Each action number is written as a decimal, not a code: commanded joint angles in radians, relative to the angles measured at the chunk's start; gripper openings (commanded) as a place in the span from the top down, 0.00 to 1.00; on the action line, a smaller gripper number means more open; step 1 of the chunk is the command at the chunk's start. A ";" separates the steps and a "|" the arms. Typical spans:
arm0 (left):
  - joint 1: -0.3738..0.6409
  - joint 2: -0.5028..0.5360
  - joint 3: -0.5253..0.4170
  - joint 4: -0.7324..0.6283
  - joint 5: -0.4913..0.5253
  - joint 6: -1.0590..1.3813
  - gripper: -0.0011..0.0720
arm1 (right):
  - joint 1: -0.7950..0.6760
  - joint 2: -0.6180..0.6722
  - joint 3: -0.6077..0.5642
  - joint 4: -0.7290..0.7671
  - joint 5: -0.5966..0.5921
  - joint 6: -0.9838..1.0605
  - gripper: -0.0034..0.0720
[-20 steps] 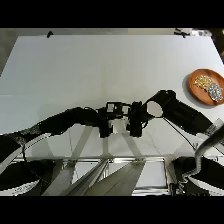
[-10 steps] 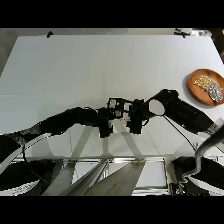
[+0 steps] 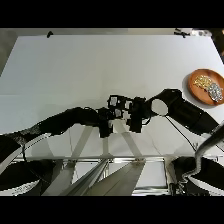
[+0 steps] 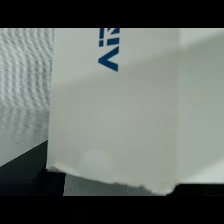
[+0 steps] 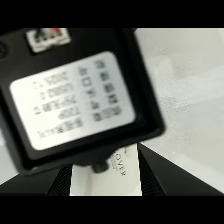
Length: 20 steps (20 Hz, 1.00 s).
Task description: Fold the box and place the chain.
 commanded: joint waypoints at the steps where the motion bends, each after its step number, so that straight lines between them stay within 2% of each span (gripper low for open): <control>1: -0.001 0.000 0.000 0.000 0.000 0.000 0.97 | 0.010 0.001 -0.001 0.012 0.065 -0.060 0.42; 8: -0.001 0.000 0.000 0.000 0.000 0.000 0.97 | 0.032 -0.002 -0.050 -0.014 -0.014 -0.108 0.44; 11: -0.001 0.000 0.000 0.000 0.000 0.000 0.97 | 0.032 -0.002 -0.055 -0.021 -0.045 -0.108 0.50; 14: -0.001 0.000 0.000 0.000 0.000 0.000 0.97 | 0.032 -0.002 -0.055 -0.021 -0.056 -0.108 0.50; 15: -0.001 0.000 0.000 0.000 0.000 0.000 0.97 | 0.032 -0.002 -0.055 -0.021 -0.056 -0.108 0.53; 16: -0.001 0.000 0.000 0.000 0.000 0.000 0.97 | 0.032 -0.002 -0.055 -0.021 -0.056 -0.109 0.60; 19: -0.001 0.000 0.000 0.000 0.000 0.000 0.97 | 0.032 0.000 -0.054 -0.021 -0.056 -0.108 0.67; 20: -0.001 0.000 0.000 0.000 0.000 0.000 0.97 | 0.032 0.001 -0.054 -0.021 -0.055 -0.108 0.73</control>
